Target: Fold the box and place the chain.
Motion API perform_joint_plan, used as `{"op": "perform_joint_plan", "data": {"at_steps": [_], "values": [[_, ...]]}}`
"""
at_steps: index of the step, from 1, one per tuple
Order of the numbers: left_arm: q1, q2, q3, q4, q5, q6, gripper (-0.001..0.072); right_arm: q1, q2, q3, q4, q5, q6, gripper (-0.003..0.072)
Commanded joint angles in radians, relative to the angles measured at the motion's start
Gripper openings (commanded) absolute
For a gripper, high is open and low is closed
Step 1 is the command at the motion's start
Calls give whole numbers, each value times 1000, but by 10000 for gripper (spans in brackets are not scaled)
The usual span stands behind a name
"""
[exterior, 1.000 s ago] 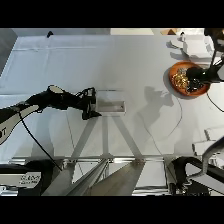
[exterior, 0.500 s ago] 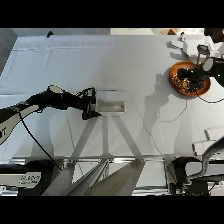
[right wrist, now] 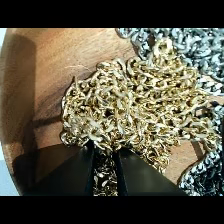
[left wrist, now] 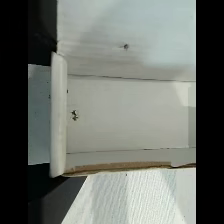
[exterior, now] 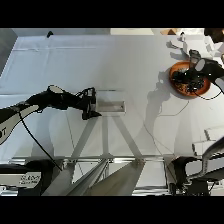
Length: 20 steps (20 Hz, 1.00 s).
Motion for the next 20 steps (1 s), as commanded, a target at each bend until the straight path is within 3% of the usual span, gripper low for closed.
{"op": "perform_joint_plan", "data": {"at_steps": [1, 7, 15, 20], "values": [[0, 0, 0, 0, 0, 0, 275, 1, 6, 2, 1, 10, -1, 10], [0, 0, 0, 0, 0, 0, 275, 1, 167, 2, -1, 40, -148, 8], [0, 0, 0, 0, 0, 0, 275, 2, 459, 1, 6, 323, -279, 4], [0, 0, 0, 0, 0, 0, 275, 85, 667, -7, 11, 415, -281, 4]]}}
